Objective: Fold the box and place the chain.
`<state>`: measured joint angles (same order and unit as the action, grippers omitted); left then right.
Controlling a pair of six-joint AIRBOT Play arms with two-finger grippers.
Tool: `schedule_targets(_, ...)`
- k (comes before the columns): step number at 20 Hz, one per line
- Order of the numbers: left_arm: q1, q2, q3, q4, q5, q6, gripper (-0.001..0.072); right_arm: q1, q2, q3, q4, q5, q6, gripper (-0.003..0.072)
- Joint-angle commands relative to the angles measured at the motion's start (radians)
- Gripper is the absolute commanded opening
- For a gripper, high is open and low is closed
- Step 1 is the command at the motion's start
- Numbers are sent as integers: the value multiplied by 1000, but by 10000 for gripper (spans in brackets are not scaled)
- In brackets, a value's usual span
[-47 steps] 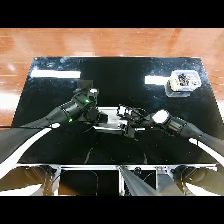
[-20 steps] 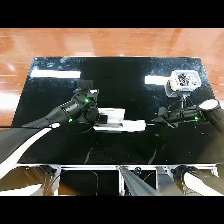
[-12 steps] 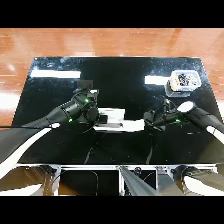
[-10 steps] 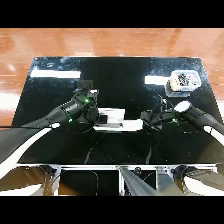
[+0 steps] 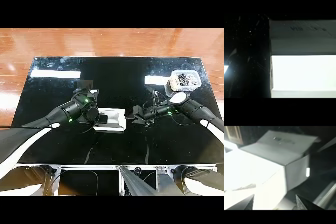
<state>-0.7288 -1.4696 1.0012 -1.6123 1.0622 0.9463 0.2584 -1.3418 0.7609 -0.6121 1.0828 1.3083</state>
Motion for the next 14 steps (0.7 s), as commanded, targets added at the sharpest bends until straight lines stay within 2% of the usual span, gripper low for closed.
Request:
schedule_targets(1,0,0,0,-2,0,0,22,39,-1,16,29,19,20,620)
schedule_targets(6,0,0,0,-2,1,0,22,176,-1,28,-55,-118,165,619)
schedule_targets(10,0,-1,0,-1,10,0,22,322,-1,114,-351,-203,441,619)
schedule_targets(14,0,-1,0,0,9,0,22,403,-1,185,-592,-208,654,619)
